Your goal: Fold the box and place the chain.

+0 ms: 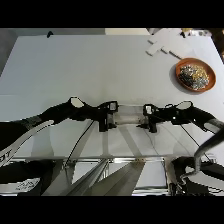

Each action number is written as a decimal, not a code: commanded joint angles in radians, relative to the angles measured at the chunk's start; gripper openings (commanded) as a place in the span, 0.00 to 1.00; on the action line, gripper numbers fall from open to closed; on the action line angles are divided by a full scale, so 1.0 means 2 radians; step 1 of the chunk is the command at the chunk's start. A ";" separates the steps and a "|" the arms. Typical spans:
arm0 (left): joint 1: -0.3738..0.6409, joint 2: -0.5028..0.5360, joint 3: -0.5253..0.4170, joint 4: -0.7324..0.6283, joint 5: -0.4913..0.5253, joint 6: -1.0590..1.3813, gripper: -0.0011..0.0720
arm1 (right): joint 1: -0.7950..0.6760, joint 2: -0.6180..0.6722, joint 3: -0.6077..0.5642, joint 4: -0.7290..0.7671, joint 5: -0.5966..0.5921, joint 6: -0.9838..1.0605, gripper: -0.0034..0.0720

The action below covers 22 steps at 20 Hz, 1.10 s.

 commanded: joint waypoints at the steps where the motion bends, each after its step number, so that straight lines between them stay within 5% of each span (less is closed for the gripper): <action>1: -0.001 -0.003 0.000 -0.018 0.002 -0.002 0.85 | 0.000 0.000 0.000 0.000 0.000 0.000 0.44; 2: -0.001 -0.003 0.000 -0.018 0.002 -0.002 0.79 | 0.000 0.000 0.000 0.000 0.000 0.000 0.44; 4: -0.001 -0.003 0.000 -0.014 0.002 -0.002 0.43 | 0.000 0.000 0.000 0.000 0.000 0.000 0.44; 5: -0.001 -0.002 0.000 -0.011 0.002 -0.002 0.33 | 0.000 0.000 0.000 0.000 0.000 0.000 0.44; 22: -0.001 -0.002 0.000 -0.011 0.000 -0.002 0.33 | 0.000 0.000 0.000 0.000 0.000 0.000 0.44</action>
